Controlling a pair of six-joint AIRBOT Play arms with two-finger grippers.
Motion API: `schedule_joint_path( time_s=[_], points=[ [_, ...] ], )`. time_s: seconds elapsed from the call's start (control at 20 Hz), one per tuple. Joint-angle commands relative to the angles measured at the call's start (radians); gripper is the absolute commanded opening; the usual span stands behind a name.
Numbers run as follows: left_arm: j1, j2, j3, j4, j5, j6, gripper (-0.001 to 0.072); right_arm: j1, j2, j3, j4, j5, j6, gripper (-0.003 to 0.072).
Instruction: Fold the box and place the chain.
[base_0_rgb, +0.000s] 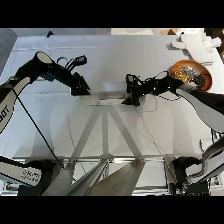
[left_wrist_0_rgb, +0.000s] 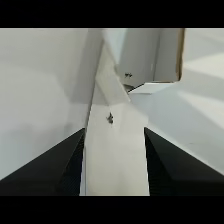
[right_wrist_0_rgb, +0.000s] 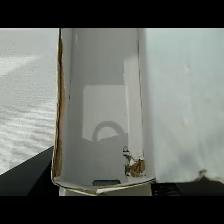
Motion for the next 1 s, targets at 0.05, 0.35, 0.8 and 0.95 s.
schedule_joint_path(
  time_s=[0.05, 0.35, 0.8, 0.95],
  points=[
    [-0.007, -0.001, -0.094, -0.1, 0.075, 0.275, 0.0409, 0.001, 0.0, 0.001, 0.0, 0.0, 0.0, 0.0458],
    [-0.069, -0.001, -0.145, -0.102, 0.169, 0.341, 0.0352, 0.001, 0.0, 0.001, 0.0, 0.0, 0.0, 0.0458],
    [-0.089, 0.0, -0.147, -0.105, 0.176, 0.342, 0.029, 0.001, 0.0, 0.001, 0.0, 0.0, 0.0, 0.0458],
    [-0.089, 0.009, -0.147, -0.105, 0.209, 0.356, 0.0266, 0.001, 0.0, 0.001, 0.0, 0.0, 0.0, 0.0458]
  ],
)
